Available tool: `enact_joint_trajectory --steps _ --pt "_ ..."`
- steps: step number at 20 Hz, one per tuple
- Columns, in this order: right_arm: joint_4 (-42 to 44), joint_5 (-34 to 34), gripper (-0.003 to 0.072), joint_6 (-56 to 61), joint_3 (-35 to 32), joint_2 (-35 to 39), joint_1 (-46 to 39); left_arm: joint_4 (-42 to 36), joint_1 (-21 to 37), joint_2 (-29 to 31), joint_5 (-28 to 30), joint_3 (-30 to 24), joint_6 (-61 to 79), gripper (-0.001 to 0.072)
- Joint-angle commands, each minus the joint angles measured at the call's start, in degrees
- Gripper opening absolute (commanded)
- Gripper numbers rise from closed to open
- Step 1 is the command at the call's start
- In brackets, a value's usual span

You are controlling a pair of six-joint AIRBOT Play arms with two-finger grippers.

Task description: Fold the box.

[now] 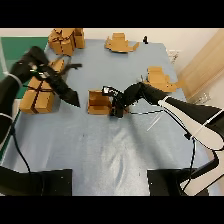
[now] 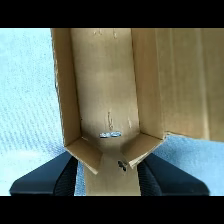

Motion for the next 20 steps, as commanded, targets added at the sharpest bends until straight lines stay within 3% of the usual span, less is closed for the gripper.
enact_joint_trajectory --steps 1,3,5,10,20 --pt "-0.02 0.04 0.0519 0.04 0.02 0.02 0.0 -6.19 9.51 2.08 6.43 -4.52 23.56 0.0542" --pt "0.0 0.04 0.0519 0.04 0.02 0.02 0.0 -6.08 10.67 1.07 10.08 -5.79 34.07 0.0698" --pt "-0.02 0.02 0.0519 0.04 0.02 0.02 0.0 -5.75 9.64 -0.5 13.7 -6.38 40.89 0.0698" --pt "-0.02 0.02 0.0519 0.07 0.02 0.02 0.0 -6.69 4.68 -6.4 15.06 -6.36 57.66 0.0698" --pt "-0.02 0.02 0.0519 0.07 0.02 0.02 0.0 -8.83 -4.31 -9.99 19.21 -6.36 59.19 0.0698"
